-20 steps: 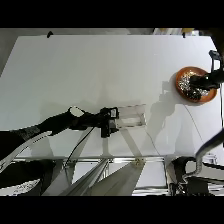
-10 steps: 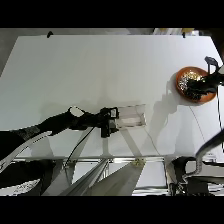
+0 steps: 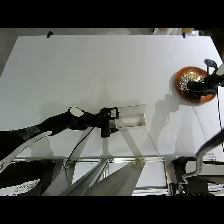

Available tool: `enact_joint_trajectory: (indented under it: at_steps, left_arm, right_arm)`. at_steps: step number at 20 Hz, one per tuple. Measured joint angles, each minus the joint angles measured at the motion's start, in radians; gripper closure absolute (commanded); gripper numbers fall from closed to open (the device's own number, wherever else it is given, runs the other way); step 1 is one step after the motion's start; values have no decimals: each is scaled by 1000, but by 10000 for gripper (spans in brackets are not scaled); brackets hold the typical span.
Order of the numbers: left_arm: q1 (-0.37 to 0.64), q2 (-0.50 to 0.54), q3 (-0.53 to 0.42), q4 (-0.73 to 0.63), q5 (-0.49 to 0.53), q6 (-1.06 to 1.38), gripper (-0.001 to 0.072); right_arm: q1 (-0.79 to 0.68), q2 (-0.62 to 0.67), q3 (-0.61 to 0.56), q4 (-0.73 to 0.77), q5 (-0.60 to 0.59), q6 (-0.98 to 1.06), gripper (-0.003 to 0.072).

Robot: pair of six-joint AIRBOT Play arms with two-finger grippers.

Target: Fold the box and place the chain.

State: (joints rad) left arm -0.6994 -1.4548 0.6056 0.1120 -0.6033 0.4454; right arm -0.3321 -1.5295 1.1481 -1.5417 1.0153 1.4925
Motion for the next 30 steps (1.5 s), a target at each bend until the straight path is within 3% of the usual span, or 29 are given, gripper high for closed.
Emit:
enact_joint_trajectory:
  at_steps: [1, 4, 5, 21, 30]
  left_arm:
    - [0, 0, 0, 0, 0, 0, 340]
    - [0, 0, 0, 0, 0, 0, 340]
    - [0, 0, 0, 0, 0, 0, 340]
    - [0, 0, 0, 0, 0, 0, 340]
    - [0, 0, 0, 0, 0, 0, 340]
  right_arm:
    - [0, -2, 0, 0, -6, 0, 483]
    - [0, -5, 0, -2, -24, 2, 655]
    - [0, -5, 0, -3, -28, 2, 671]
    - [0, 153, 0, 27, 48, -127, 672]
    - [10, 430, 0, 160, 108, -177, 672]
